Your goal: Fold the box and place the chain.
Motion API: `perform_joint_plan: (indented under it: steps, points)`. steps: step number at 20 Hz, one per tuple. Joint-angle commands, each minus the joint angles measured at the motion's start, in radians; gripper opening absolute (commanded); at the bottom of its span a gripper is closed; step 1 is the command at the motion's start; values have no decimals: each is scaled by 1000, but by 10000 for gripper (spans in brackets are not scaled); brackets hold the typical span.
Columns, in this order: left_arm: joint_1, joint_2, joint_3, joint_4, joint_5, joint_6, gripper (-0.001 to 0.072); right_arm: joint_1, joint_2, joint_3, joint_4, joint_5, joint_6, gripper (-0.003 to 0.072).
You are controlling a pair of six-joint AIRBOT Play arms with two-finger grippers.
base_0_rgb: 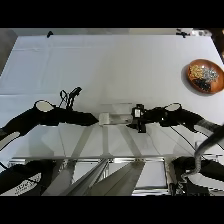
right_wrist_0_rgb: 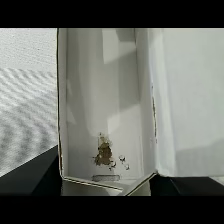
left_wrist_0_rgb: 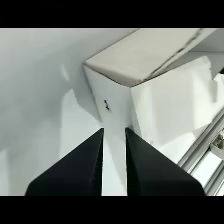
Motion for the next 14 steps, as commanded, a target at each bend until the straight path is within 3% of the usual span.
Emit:
perform_joint_plan:
  steps: [1, 2, 4, 14]
  points:
    - [0, 27, 2, -31, -6, 43, 162, 0, 1, 0, 1, 0, 0, 438]
    - [0, 27, 2, -38, -6, 42, 163, 0, 1, 0, 0, 0, 0, 438]
    - [-3, 27, 2, -42, -12, 42, 295, 0, 1, 0, 0, 0, 0, 438]
    - [-22, 27, 2, -56, -6, 38, 267, 0, 1, 0, 0, 0, 0, 438]
